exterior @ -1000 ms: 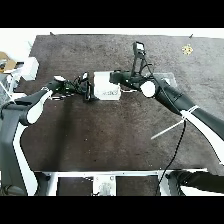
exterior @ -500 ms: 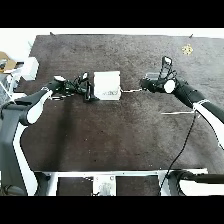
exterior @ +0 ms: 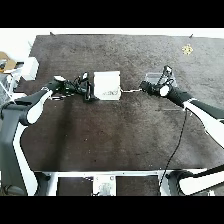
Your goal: Fold the box and place the chain.
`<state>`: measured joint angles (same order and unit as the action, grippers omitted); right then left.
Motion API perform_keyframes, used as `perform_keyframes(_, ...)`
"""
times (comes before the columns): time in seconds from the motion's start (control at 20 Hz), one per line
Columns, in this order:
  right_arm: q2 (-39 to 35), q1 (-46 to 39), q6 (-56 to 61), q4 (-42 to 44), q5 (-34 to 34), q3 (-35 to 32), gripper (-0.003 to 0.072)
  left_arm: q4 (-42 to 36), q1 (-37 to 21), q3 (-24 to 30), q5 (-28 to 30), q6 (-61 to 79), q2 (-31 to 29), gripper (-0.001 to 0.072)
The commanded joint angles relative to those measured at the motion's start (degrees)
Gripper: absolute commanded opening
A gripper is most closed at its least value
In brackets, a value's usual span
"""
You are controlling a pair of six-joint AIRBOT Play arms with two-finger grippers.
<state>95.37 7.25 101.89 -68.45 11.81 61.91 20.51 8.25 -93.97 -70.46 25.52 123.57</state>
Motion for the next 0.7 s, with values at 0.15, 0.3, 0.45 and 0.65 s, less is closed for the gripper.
perform_keyframes(0.15, -1.33, 7.37, -2.95, 1.2, 2.86, 5.49, 0.0006, 0.02, 0.02, -0.02, 0.0, 0.02, 0.0, 0.0523)
perform_keyframes(0.3, -6.29, 15.13, -6.34, 1.18, 3.19, 7.87, 0.0006, 0.02, 0.02, -0.02, 0.0, 0.02, 0.0, 0.0523)
perform_keyframes(0.45, -6.84, 21.0, -7.87, 0.57, 4.74, 13.2, 0.0005, 0.02, 0.02, -0.02, 0.0, 0.02, 0.0, 0.0523)
perform_keyframes(0.65, -6.49, 25.88, -7.58, 0.59, 5.33, 14.6, 0.0005, 0.02, 0.02, -0.02, 0.0, 0.02, 0.0, 0.0523)
